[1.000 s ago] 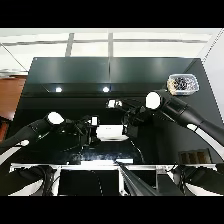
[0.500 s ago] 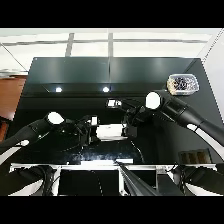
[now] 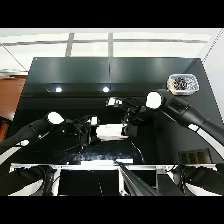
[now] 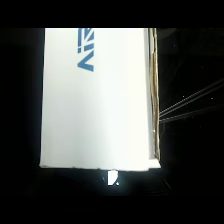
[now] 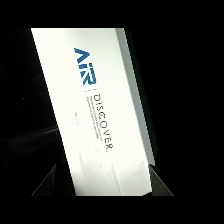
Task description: Fold the box and place the chain.
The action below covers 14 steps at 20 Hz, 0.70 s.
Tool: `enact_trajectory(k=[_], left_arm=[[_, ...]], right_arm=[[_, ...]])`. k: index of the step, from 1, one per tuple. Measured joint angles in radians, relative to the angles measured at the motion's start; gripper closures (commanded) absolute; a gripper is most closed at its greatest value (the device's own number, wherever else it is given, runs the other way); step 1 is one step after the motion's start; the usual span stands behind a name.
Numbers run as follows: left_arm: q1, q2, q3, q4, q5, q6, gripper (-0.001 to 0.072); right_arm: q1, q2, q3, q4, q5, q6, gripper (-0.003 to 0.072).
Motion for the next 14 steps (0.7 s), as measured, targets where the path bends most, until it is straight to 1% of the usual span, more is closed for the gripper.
enact_trajectory(k=[3,6,7,9,12,14], left_arm=[[0.000,0.000,0.000,0.000,-0.001,0.000,0.0305],[0.000,0.000,0.000,0.000,-0.001,0.000,0.0305],[0.000,0.000,0.000,0.000,-0.001,0.000,0.0305],[0.000,0.000,0.000,0.000,-0.001,0.000,0.0305],[0.000,0.000,0.000,0.000,-0.002,0.000,0.0305],[0.000,0.000,0.000,0.000,-0.002,0.000,0.0305]], right_arm=[[-0.001,0.010,0.017,0.000,-0.006,0.013,-0.0008],[-0.008,0.035,0.027,0.000,0.008,0.069,0.0000],[-0.015,0.043,0.029,0.000,0.026,0.103,0.0205],[-0.048,0.059,0.031,0.000,0.087,0.194,0.0652],[-0.134,0.080,0.026,0.011,0.164,0.314,0.0659],[-0.194,0.097,0.005,0.069,0.158,0.390,0.0659]])
